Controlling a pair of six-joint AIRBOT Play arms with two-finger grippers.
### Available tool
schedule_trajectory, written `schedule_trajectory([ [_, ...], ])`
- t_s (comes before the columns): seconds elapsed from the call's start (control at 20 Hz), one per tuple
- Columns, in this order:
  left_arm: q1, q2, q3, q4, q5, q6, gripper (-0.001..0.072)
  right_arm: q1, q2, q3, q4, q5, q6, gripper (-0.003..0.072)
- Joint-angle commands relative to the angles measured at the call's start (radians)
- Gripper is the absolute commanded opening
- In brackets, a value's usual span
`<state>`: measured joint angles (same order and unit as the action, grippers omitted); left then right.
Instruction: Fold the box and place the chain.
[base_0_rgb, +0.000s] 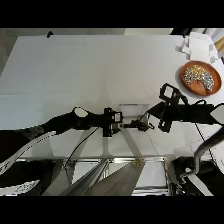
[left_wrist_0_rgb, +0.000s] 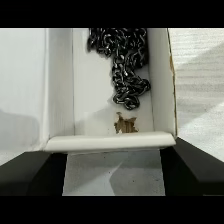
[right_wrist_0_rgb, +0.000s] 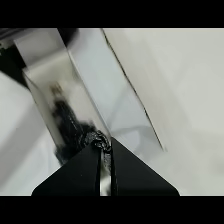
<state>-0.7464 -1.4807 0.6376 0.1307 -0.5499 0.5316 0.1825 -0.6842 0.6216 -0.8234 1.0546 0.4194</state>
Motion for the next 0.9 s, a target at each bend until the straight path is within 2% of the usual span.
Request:
schedule_trajectory([
  [0.0,0.000,0.000,0.000,0.000,0.000,0.000,0.0320,-0.001,0.019,0.053,0.236,0.038,0.002,0.0017],
  [0.2,0.000,0.000,0.000,0.000,0.000,0.000,0.0320,-0.001,0.019,0.061,0.306,0.048,0.003,0.0017],
  [0.4,0.000,0.000,0.000,0.000,0.000,0.000,0.0320,0.000,-0.032,0.057,0.285,0.093,0.003,0.0017],
  [0.6,0.000,0.000,0.000,0.000,0.000,0.000,0.0320,0.103,-0.192,0.043,0.208,0.043,0.027,0.0018],
  [0.75,0.000,0.000,0.000,0.000,0.000,0.000,0.0320,0.159,-0.295,0.043,0.082,-0.032,0.111,0.0019],
  [0.85,0.000,0.000,0.000,0.000,0.000,0.000,0.0320,0.159,-0.319,0.043,-0.018,-0.055,0.196,0.0019],
])
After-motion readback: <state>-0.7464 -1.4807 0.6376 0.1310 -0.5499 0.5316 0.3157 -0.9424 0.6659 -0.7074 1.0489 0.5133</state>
